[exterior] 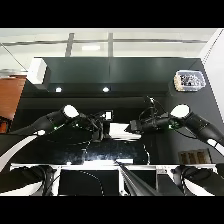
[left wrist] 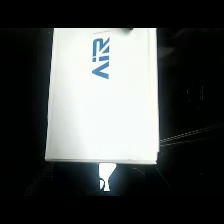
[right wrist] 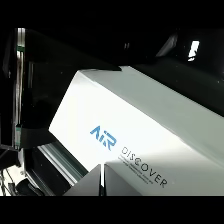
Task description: Fold the box and place the chain.
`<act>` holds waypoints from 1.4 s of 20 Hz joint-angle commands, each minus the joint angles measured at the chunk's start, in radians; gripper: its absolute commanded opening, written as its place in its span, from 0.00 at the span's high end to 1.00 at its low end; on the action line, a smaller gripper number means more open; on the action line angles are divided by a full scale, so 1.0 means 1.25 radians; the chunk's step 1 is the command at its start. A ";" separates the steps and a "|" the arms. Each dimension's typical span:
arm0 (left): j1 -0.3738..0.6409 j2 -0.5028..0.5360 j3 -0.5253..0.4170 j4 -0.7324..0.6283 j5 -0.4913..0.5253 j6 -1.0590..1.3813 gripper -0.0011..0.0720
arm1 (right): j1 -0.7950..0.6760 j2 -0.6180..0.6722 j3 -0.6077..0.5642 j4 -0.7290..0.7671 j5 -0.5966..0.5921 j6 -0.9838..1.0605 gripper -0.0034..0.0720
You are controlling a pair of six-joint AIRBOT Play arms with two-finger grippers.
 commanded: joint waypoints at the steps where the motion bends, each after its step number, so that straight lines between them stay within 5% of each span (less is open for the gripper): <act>1: 0.000 0.000 0.000 0.000 0.000 0.000 0.50 | 0.002 -0.005 -0.001 -0.029 0.000 0.015 0.91; 20: 0.000 0.000 0.000 0.000 0.000 0.000 0.50 | 0.002 -0.032 -0.020 -0.055 -0.029 0.012 0.91; 25: 0.000 0.001 0.001 -0.001 0.000 0.001 0.48 | -0.023 -0.009 0.015 -0.039 0.038 -0.005 0.91; 28: 0.002 0.001 0.007 0.000 0.000 -0.002 0.01 | -0.091 0.056 0.071 -0.045 0.106 -0.011 0.91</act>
